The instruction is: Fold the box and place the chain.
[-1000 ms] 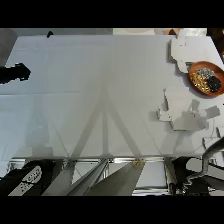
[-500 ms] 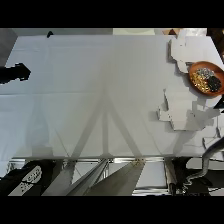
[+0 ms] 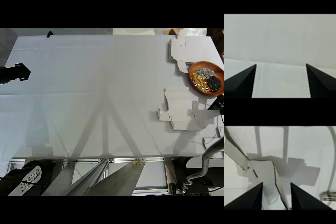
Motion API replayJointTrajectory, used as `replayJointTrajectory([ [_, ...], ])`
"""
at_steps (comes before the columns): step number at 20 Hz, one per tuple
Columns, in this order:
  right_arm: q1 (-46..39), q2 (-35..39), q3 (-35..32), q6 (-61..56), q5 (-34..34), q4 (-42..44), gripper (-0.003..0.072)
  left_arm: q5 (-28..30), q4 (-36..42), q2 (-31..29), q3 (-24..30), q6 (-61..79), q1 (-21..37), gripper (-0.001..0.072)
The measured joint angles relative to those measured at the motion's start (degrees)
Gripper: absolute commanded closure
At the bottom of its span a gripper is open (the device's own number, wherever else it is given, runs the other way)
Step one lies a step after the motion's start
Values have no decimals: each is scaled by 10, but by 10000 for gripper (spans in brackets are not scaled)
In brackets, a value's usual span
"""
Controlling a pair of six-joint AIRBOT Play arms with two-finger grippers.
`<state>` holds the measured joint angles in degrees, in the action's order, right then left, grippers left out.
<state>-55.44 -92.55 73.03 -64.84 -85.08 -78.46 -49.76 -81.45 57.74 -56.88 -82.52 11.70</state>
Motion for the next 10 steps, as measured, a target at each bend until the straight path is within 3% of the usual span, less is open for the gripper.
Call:
replayJointTrajectory([
  [4, 0, -10, 0, 17, -6, -1, 544, 0, 0, 0, 0, 0, 0, 11],
  [5, 0, -11, 0, 22, -6, -2, 643, 0, 0, 0, 0, 0, 0, 11],
  [6, 0, -12, 0, 28, -7, -4, 673, 0, 0, 0, 0, 0, 0, 11],
  [10, 0, -13, 0, 46, -11, -5, 676, 0, 0, 0, 0, 0, 0, 11],
])
